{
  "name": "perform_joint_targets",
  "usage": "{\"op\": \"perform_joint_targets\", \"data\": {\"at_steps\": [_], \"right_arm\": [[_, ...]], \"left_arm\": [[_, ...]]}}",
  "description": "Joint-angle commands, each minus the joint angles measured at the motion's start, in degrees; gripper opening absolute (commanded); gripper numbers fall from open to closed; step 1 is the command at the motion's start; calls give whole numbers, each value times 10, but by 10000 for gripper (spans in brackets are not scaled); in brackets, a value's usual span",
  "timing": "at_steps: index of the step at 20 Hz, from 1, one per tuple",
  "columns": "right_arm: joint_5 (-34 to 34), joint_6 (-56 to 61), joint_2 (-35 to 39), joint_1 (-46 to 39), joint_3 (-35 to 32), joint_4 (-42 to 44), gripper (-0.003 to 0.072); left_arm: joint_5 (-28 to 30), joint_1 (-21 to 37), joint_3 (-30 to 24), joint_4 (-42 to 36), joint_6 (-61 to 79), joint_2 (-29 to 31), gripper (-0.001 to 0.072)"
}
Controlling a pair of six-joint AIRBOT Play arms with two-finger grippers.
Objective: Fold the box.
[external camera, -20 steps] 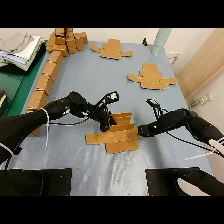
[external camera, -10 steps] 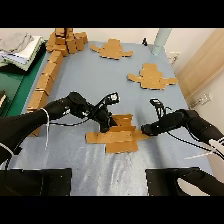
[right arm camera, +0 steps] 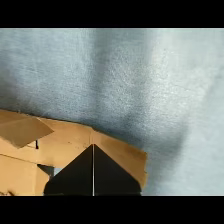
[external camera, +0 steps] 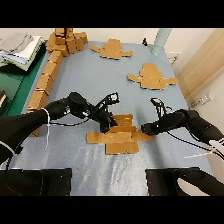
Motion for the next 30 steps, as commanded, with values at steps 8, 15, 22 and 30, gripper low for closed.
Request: {"op": "perform_joint_targets", "data": {"at_steps": [8,15,22,30], "right_arm": [[23,1,29,1,2,16,1],[-9,-17,47,4,5,51,1],[-71,-8,182,162,10,-31,0],[14,-86,147,497,-82,-273,546]], "left_arm": [[-6,0,0,15,-5,-10,11],[-6,1,0,16,-5,-10,15],[-6,0,0,16,-5,-10,15],[-6,0,0,16,-5,-10,15]]}}
